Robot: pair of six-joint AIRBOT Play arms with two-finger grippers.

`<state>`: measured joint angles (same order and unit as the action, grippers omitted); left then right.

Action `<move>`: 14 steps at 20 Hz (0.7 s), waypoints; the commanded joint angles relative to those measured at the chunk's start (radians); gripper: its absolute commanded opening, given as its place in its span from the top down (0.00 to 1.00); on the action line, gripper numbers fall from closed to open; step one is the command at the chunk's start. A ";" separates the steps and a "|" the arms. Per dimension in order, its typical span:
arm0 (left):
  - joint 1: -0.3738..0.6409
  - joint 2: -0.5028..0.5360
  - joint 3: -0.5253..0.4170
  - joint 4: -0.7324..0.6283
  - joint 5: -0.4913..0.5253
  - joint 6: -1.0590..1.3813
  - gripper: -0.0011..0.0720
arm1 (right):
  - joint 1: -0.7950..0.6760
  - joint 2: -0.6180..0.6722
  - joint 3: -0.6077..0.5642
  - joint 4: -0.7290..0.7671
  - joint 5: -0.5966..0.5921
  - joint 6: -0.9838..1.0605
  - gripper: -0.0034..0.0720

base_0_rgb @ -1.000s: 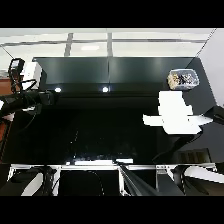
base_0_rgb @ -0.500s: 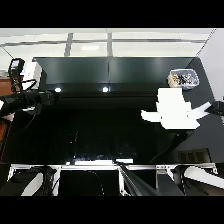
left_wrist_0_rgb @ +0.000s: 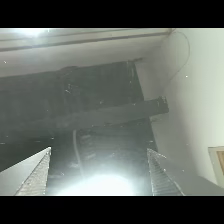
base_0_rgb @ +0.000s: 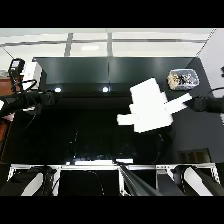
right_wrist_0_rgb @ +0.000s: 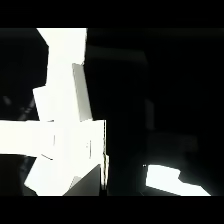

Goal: Fold the box and place the chain.

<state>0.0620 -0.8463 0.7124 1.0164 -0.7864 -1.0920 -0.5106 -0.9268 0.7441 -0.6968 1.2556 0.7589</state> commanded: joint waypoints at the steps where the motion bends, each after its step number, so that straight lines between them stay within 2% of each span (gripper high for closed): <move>1: 0.000 -0.006 -0.005 -0.019 -0.001 -0.001 0.02 | 0.126 0.175 -0.215 0.148 -0.168 -0.001 0.93; 3: -0.010 -0.024 -0.005 -0.023 -0.020 -0.001 0.02 | 0.218 0.224 -0.318 0.180 -0.272 0.005 0.93; 7: -0.076 -0.077 -0.005 -0.034 -0.090 -0.001 0.02 | 0.417 0.228 -0.463 0.309 -0.470 0.015 0.93; 11: -0.180 -0.127 -0.004 -0.041 -0.068 -0.002 0.02 | 0.619 0.228 -0.509 0.356 -0.596 0.023 0.93; 14: -0.220 -0.153 -0.004 -0.082 -0.031 -0.017 0.02 | 0.690 0.228 -0.509 0.348 -0.640 0.023 0.93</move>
